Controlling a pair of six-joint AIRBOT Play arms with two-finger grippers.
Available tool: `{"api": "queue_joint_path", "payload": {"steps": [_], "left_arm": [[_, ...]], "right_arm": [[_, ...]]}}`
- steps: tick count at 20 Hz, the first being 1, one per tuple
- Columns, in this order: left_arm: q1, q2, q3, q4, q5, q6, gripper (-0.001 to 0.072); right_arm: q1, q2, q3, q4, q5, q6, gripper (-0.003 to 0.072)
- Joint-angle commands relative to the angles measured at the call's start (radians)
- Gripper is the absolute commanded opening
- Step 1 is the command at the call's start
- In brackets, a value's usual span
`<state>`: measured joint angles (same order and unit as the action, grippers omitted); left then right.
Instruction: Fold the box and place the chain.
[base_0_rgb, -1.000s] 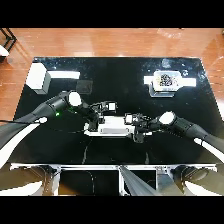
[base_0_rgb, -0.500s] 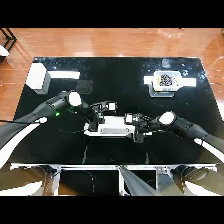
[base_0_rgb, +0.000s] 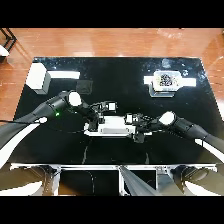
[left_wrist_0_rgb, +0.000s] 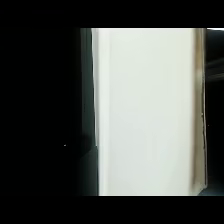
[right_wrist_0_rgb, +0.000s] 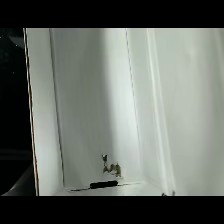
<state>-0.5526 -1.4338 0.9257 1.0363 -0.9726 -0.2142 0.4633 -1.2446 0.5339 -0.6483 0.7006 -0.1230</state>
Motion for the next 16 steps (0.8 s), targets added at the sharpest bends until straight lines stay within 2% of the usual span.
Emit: {"api": "queue_joint_path", "payload": {"steps": [1, 4, 6, 15, 16], "left_arm": [[0.000, 0.000, 0.000, 0.000, 0.001, 0.000, 0.0020], [0.000, 0.000, 0.000, 0.000, 0.001, 0.000, 0.0020], [0.000, 0.000, 0.000, 0.000, 0.001, 0.000, 0.0020], [0.000, 0.000, 0.000, 0.000, 0.001, 0.000, 0.0032], [0.000, 0.000, 0.000, 0.000, 0.003, 0.000, 0.0134]], "right_arm": [[0.002, -0.001, 0.000, 0.001, -0.002, 0.000, 0.0428], [0.002, -0.002, -0.002, 0.001, -0.002, 0.000, 0.0406], [0.002, -0.002, -0.013, 0.000, -0.002, -0.001, 0.0234], [0.002, -0.002, -0.013, 0.001, -0.006, -0.001, 0.0235], [0.002, -0.002, -0.013, 0.001, -0.006, -0.001, 0.0235]]}}
